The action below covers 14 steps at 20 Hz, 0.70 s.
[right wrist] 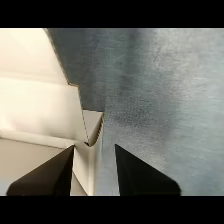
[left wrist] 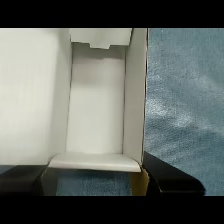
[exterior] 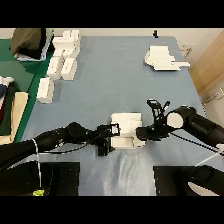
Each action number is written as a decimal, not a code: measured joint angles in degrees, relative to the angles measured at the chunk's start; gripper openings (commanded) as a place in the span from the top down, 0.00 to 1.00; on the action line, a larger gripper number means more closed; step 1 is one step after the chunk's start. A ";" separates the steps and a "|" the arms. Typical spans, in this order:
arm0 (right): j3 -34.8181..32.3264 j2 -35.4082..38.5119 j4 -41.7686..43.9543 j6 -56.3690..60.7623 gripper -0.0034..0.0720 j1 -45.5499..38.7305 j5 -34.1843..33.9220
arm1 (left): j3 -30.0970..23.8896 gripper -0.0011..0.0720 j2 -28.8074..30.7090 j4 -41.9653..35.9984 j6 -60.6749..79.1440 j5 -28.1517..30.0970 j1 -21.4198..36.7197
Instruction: Fold the box.
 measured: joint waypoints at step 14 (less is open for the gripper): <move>10.25 -13.14 -14.32 20.59 0.96 13.38 12.02 | 0.00 0.35 0.00 0.04 0.02 -0.17 -0.02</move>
